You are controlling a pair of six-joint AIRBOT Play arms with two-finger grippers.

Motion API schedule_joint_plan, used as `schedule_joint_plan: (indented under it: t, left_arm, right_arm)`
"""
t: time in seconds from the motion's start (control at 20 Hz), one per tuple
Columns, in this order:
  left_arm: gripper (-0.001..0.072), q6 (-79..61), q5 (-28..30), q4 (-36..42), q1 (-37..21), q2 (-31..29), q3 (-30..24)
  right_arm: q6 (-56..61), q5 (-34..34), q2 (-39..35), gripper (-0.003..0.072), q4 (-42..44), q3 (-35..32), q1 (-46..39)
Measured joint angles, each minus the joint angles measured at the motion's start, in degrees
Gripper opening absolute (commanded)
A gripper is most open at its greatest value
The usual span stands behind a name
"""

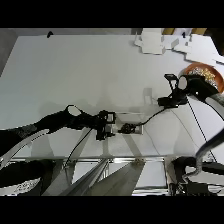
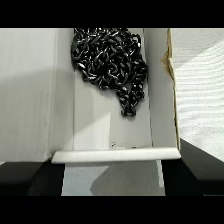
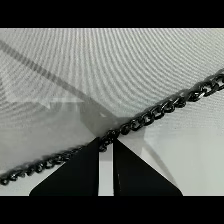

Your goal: Fold the box and place the chain.

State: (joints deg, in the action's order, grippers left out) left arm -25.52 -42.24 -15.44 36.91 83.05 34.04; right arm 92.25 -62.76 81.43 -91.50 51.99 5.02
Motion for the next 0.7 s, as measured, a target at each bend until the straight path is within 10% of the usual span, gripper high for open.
schedule_joint_plan:
  t: [0.7]
  left_arm:
    - [0.0207, 0.00, 0.00, 0.00, 0.00, 0.00, 0.00]
  right_arm:
    - [-6.16, -16.39, -35.41, 0.0017, 14.93, -0.20, 8.52]
